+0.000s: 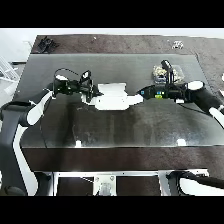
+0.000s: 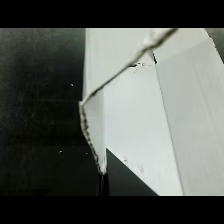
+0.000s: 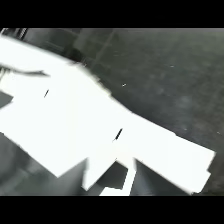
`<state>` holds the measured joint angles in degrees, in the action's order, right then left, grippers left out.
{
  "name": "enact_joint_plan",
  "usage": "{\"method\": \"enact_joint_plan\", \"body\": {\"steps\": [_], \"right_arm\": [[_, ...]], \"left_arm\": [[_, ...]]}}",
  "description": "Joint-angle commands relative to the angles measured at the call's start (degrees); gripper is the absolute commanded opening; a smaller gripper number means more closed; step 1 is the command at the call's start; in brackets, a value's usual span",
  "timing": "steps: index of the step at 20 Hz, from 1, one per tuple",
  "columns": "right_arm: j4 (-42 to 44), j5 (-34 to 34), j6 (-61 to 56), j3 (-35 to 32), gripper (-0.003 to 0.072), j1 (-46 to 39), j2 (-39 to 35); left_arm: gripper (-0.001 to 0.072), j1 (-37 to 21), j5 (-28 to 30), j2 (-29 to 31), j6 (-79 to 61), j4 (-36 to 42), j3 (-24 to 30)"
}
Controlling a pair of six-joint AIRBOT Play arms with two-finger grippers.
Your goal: Fold the box and place the chain.
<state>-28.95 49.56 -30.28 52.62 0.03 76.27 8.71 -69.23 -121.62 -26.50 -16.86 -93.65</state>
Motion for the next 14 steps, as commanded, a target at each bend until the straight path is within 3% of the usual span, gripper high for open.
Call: {"method": "enact_joint_plan", "body": {"steps": [1,4,5,7,10,14], "right_arm": [[-0.02,-3.13,22.91,-7.87,0.0577,3.58,-6.56],[-0.04,-3.34,36.13,-9.51,0.0589,6.38,-4.81],[-0.02,-4.00,39.69,-9.49,0.0645,7.32,-3.87],[-0.02,-6.43,45.55,-9.49,0.0645,9.79,-2.05],[-0.04,-14.08,48.24,-9.49,0.0645,13.73,0.55],[-0.02,-18.78,53.48,-9.42,0.0645,17.05,4.02]], "left_arm": [[0.0021,0.02,0.00,-0.02,0.07,0.11,0.02],[0.0021,0.02,-0.24,-0.02,0.07,0.11,0.02],[0.0021,0.02,-0.22,-0.02,0.07,0.11,0.00],[0.0021,0.02,-0.22,-0.02,0.07,0.11,0.02],[0.0021,0.02,-0.24,-0.02,0.07,0.11,0.00],[0.0022,0.02,-0.24,-0.02,0.07,0.13,0.02]]}}
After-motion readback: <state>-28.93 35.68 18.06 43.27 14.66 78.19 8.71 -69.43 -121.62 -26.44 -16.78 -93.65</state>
